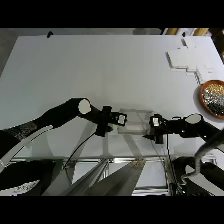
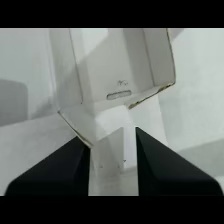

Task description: Fold the box and place the chain.

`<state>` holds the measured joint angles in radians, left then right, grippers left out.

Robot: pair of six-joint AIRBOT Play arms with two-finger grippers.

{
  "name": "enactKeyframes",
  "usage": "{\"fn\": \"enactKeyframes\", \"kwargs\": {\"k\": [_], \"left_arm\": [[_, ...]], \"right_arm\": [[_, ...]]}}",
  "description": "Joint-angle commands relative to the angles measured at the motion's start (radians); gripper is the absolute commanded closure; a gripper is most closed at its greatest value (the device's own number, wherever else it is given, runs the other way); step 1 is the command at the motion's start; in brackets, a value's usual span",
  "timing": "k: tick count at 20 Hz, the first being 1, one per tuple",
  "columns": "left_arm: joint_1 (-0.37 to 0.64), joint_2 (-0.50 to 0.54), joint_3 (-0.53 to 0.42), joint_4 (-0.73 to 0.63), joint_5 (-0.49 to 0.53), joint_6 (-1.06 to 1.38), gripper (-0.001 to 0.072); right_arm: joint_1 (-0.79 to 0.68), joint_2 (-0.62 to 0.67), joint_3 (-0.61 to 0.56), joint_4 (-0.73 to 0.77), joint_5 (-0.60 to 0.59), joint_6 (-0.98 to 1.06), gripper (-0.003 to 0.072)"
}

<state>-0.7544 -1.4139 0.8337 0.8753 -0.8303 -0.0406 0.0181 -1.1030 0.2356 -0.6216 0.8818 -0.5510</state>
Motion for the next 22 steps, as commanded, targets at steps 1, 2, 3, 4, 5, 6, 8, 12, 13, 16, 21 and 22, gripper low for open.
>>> {"fn": "enactKeyframes", "kwargs": {"k": [1, 2, 3, 4, 5, 6, 8, 12, 13, 16, 21, 22], "left_arm": [[-0.022, -0.001, 0.000, -0.032, 0.003, 0.000, 0.0459], [-0.027, -0.003, 0.000, -0.032, 0.004, 0.000, 0.0459], [-0.030, -0.005, 0.000, -0.042, 0.005, 0.000, 0.0459], [-0.031, -0.006, 0.000, -0.056, 0.009, 0.000, 0.0459], [-0.033, -0.006, 0.000, -0.076, 0.016, 0.000, 0.0459], [-0.034, -0.006, 0.000, -0.093, 0.027, 0.000, 0.0459], [-0.039, -0.006, 0.000, -0.105, 0.062, 0.000, 0.0466], [-0.051, -0.016, 0.000, -0.170, 0.072, 0.015, 0.0579], [-0.057, -0.019, 0.000, -0.175, 0.076, 0.031, 0.0579], [-0.070, -0.019, 0.000, -0.188, 0.101, 0.043, 0.0576], [-0.070, -0.019, 0.000, -0.186, 0.083, 0.040, 0.0269], [-0.070, -0.018, 0.000, -0.186, 0.082, 0.040, 0.0272]], "right_arm": [[0.001, 0.001, 0.001, 0.000, 0.000, 0.000, 0.0346], [0.000, 0.001, 0.001, 0.000, 0.000, 0.000, 0.0346], [0.001, 0.001, 0.001, 0.000, 0.000, 0.000, 0.0346], [0.001, 0.001, 0.001, 0.000, 0.000, 0.000, 0.0346], [0.001, 0.001, 0.001, 0.000, 0.000, 0.000, 0.0346], [0.001, 0.001, 0.001, 0.000, 0.000, 0.000, 0.0346], [0.001, 0.001, 0.001, 0.000, 0.000, 0.000, 0.0346], [0.001, 0.001, 0.001, 0.000, 0.000, 0.000, 0.0346], [0.001, 0.001, 0.001, 0.000, 0.000, 0.000, 0.0346], [0.001, 0.001, 0.001, 0.000, 0.000, 0.000, 0.0346], [0.000, 0.001, 0.001, 0.000, 0.000, 0.000, 0.0346], [0.001, 0.001, 0.001, 0.000, 0.000, 0.000, 0.0346]]}}
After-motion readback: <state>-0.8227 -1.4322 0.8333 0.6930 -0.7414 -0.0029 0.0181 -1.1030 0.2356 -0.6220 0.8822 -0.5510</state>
